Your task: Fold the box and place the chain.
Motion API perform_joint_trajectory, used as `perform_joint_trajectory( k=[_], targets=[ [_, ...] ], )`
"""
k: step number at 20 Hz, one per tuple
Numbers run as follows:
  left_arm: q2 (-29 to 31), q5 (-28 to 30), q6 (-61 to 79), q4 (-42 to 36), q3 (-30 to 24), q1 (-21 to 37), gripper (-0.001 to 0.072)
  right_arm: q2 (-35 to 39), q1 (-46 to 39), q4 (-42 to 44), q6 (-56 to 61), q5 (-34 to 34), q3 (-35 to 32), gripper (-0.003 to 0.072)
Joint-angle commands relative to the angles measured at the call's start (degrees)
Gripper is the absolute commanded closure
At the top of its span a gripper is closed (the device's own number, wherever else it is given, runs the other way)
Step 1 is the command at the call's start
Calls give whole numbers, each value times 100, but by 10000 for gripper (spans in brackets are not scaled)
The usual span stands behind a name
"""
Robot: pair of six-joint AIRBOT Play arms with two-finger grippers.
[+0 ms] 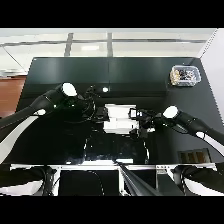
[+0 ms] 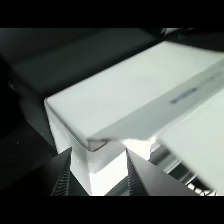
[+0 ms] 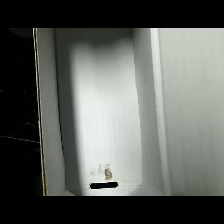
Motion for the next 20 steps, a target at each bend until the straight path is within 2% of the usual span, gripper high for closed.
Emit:
perform_joint_trajectory(
  k=[1,8,13,20],
  targets=[
    [4,232,-203,20,9,-146,304,-2,7,0,0,0,0,677],
    [4,341,-304,129,7,-190,304,-2,7,0,0,0,0,678],
    [2,354,-726,763,7,-275,304,-2,7,-2,0,0,0,677],
    [-9,509,-804,774,7,-387,303,-2,7,0,0,0,0,677]
  ],
)
